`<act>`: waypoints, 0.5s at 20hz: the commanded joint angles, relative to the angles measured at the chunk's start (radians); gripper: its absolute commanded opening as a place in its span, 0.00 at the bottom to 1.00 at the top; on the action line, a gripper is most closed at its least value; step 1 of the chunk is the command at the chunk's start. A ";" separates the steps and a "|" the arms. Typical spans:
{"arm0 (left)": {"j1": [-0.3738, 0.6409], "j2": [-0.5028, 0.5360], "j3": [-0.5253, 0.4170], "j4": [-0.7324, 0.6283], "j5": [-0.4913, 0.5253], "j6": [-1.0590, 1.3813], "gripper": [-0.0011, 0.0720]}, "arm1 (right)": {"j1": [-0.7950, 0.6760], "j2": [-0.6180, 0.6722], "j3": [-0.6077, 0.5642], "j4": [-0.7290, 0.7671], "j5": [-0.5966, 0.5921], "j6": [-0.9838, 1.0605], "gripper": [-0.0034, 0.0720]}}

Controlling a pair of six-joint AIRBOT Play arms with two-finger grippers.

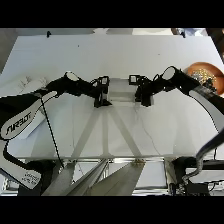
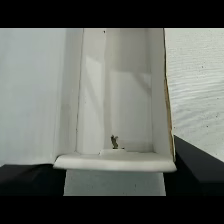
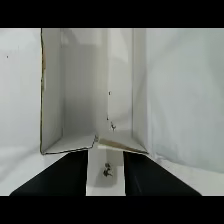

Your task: Fold the box and place the chain.

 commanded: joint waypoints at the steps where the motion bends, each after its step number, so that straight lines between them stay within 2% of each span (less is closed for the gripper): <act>1: 0.001 0.001 0.000 0.000 0.000 0.001 0.70 | 0.001 0.000 0.000 0.122 -0.008 0.000 0.38; 2: 0.001 0.001 0.000 0.000 0.000 0.001 0.70 | 0.001 0.000 0.000 0.129 -0.014 0.000 0.51; 4: 0.001 0.001 0.000 0.000 0.000 0.001 0.70 | 0.001 0.000 0.000 0.127 -0.025 0.001 0.55; 6: 0.001 0.001 0.000 0.000 0.000 0.001 0.70 | 0.001 0.000 0.000 0.127 -0.025 0.001 0.80; 7: 0.001 0.001 0.000 0.000 0.000 0.001 0.70 | 0.001 0.000 0.000 0.126 -0.025 0.002 0.83; 8: 0.001 0.001 0.000 0.000 0.000 0.001 0.70 | 0.001 0.000 0.000 0.122 -0.025 0.005 0.77; 9: 0.001 0.001 0.000 0.000 0.000 0.000 0.70 | 0.001 0.000 0.000 0.119 -0.013 0.005 0.53; 10: 0.001 0.001 0.000 0.000 0.000 0.001 0.70 | 0.001 0.001 0.000 0.119 0.009 0.005 0.15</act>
